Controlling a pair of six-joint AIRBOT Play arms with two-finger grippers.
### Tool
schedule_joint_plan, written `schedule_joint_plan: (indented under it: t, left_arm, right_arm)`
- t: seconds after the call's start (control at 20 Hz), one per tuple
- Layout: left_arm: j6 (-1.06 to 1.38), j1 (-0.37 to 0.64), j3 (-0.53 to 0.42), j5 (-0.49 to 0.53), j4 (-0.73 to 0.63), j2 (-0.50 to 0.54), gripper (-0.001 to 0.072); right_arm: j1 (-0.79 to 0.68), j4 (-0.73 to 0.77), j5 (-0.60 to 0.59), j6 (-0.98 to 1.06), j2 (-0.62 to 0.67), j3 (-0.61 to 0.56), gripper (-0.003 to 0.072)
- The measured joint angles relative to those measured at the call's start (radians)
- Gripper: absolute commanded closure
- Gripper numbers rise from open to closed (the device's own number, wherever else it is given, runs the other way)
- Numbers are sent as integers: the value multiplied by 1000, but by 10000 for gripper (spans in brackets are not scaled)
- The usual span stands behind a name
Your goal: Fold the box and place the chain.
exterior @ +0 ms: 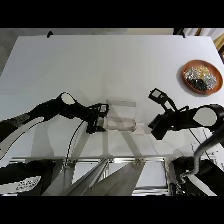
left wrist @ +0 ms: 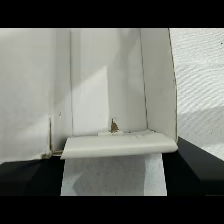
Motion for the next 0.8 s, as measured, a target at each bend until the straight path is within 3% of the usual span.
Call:
schedule_joint_plan:
  t: [0.35,0.55,0.8]
  left_arm:
    - [0,0,0,0,0,0,497]
    - [0,0,0,0,0,0,497]
    - [0,0,0,0,0,0,497]
  right_arm:
    - [53,-11,-4,-343,5,-4,658]
    - [71,19,-89,-486,5,-50,404]
    - [96,22,-282,-642,4,-144,411]
